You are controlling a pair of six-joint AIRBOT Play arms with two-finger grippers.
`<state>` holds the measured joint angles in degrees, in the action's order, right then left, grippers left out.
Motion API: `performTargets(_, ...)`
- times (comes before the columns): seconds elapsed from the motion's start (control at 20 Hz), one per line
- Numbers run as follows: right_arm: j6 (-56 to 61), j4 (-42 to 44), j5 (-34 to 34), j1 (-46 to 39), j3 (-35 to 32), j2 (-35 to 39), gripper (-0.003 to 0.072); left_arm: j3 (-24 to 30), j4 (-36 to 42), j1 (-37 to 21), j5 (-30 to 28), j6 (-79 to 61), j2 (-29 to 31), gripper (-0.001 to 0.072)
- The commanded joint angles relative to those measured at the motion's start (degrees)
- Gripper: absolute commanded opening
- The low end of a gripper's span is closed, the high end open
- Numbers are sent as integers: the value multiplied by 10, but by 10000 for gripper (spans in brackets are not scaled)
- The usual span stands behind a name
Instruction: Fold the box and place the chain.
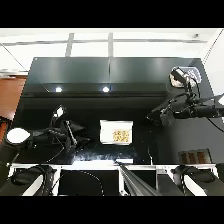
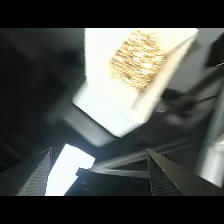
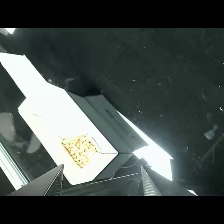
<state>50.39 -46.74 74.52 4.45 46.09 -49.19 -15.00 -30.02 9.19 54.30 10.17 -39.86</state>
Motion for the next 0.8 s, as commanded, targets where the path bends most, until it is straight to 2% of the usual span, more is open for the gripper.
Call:
performTargets(0.0,11,0,0,0,0,0,557,2,28,25,-48,-236,-59,711)
performTargets(0.25,11,-1,-3,0,0,0,557,-45,35,113,-58,-317,-181,707)
performTargets(0.4,11,-1,-2,0,0,0,557,-77,44,152,-65,-316,-235,707)
performTargets(0.75,11,-1,-2,0,0,0,557,-88,68,156,-68,-303,-249,706)
